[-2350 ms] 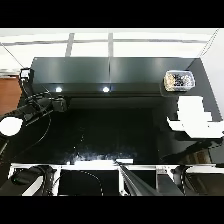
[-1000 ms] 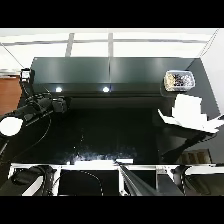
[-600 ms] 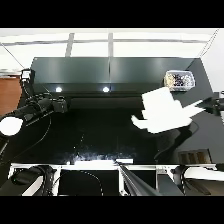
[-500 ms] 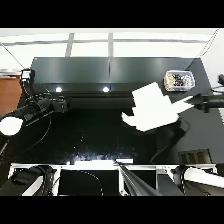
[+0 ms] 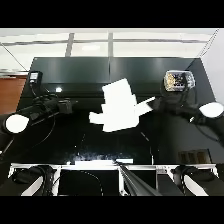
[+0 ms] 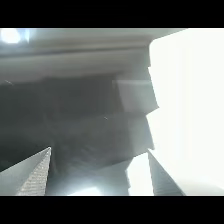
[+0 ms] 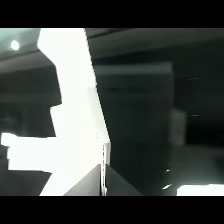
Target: Fold the box and place the chain.
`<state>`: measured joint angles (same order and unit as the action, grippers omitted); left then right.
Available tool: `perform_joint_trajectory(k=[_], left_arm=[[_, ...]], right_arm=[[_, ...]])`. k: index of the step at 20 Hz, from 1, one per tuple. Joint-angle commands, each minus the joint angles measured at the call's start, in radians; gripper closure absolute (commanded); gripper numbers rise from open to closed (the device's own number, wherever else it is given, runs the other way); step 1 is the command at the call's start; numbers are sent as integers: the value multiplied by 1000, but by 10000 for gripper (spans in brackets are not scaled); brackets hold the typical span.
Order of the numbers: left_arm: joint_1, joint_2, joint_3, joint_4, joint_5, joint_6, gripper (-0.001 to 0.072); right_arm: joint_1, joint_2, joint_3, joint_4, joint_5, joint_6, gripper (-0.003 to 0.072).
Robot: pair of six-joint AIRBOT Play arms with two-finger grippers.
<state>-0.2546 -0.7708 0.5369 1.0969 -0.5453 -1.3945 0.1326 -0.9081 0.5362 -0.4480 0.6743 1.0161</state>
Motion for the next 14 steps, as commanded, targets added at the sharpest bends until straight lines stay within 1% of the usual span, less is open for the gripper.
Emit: perform_joint_trajectory(k=[1, 2, 3, 5, 6, 7, 9, 12, 14], left_arm=[[-25, -90, 7, -159, -79, 11, 1], [-2, -139, 21, -206, -131, 35, 2], [43, -197, 42, -290, -202, 108, 2], [158, -323, 78, -545, -397, 374, 2], [208, -380, 89, -626, -468, 463, 2], [246, -432, 102, -664, -509, 536, 1], [263, -515, 145, -661, -554, 617, 1], [214, -640, 232, -659, -612, 695, 1], [183, -724, 279, -660, -681, 752, 2]], right_arm=[[258, 95, -111, -7, -369, -27, 677], [291, 95, -127, -7, -388, -27, 677], [312, 95, -142, -8, -391, -27, 678], [320, 95, -156, -19, -371, -26, 677], [320, 95, -156, -25, -362, -27, 677], [320, 95, -156, -24, -349, -26, 677], [320, 95, -156, -24, -322, -26, 677], [320, 95, -156, -24, -279, -26, 677], [320, 95, -156, -22, -277, -25, 677]])
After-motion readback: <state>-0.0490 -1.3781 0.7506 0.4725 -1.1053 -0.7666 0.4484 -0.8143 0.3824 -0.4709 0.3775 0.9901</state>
